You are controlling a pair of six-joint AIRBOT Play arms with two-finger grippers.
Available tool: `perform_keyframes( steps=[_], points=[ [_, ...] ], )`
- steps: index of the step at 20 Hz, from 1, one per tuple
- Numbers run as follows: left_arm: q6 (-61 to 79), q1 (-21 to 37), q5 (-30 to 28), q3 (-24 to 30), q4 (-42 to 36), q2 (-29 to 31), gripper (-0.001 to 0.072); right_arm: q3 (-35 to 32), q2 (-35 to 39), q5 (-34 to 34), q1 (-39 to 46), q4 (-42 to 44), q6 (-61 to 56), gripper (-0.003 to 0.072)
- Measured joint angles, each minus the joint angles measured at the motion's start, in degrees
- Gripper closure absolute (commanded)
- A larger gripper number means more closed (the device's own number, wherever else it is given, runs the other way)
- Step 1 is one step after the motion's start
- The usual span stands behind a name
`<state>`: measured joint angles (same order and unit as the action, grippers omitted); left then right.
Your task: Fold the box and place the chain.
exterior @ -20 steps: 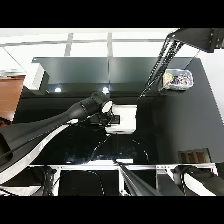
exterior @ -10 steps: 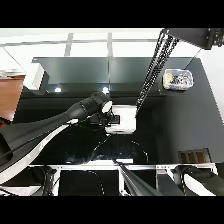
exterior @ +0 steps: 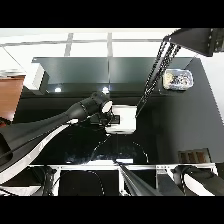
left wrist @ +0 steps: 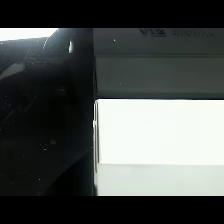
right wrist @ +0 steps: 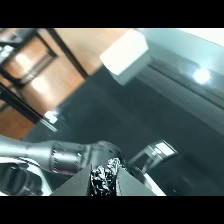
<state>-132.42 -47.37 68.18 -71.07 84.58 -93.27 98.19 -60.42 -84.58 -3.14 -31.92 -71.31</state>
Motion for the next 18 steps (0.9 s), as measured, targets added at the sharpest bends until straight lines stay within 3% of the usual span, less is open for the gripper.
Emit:
perform_keyframes(
  steps=[6, 18],
  points=[
    [0.0, 0.0, 0.02, 0.0, 0.0, 0.0, 0.068, 0.0, 0.42, -1.18, -3.28, -3.02, -0.22, 0.0679],
    [0.0, 0.0, 0.0, 0.0, 0.0, 0.0, 0.068, -0.22, 0.55, -1.66, -4.9, -0.37, 0.55, 0.0679]
  ],
)
